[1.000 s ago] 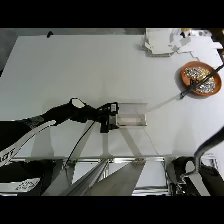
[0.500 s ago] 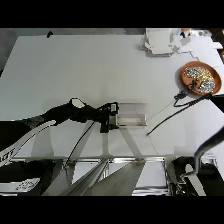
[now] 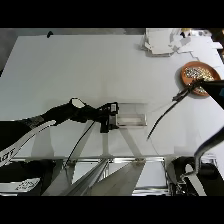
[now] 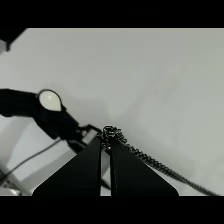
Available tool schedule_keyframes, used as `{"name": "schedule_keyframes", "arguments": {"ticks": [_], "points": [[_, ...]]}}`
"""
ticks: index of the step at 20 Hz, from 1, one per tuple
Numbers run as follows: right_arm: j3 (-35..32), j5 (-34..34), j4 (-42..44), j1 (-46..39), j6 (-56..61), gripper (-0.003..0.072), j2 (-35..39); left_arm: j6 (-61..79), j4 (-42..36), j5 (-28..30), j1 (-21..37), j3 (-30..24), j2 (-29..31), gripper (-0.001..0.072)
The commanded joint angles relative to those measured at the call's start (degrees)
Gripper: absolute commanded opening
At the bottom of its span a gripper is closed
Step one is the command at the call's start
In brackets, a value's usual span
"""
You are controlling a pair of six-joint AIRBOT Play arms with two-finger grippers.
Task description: Fold the box and place the chain.
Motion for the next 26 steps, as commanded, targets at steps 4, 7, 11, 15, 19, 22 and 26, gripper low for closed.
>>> {"name": "schedule_keyframes", "arguments": {"ticks": [4,7,11,15,19,22,26], "points": [[-0.4,-4.5,13.4,0.7,-5.7,0.0016,-5.0,0.0,0.0,0.0,0.0,0.0,0.0,0.0152],[-0.4,-4.6,12.2,6.7,-5.8,0.0016,-7.6,0.0,0.0,0.0,0.0,0.0,0.0,0.0152],[-0.4,-4.6,0.4,13.8,-6.1,0.0016,-10.4,0.0,0.0,0.0,0.0,0.0,0.0,0.0152],[-0.4,-8.5,-0.6,14.4,-6.2,0.0016,-11.1,0.0,0.0,0.0,0.0,0.0,0.0,0.0152],[-0.4,-15.5,0.6,14.4,-8.3,0.0016,-9.9,0.0,0.0,0.0,0.0,0.0,0.0,0.0152],[-0.4,-20.2,-5.0,14.3,-9.0,0.0015,-7.9,0.0,0.0,0.0,0.0,0.0,0.0,0.0152],[-0.4,-19.6,-12.9,14.4,-7.0,0.0016,-6.1,0.0,0.0,0.0,0.0,0.0,0.0,0.0152]]}}
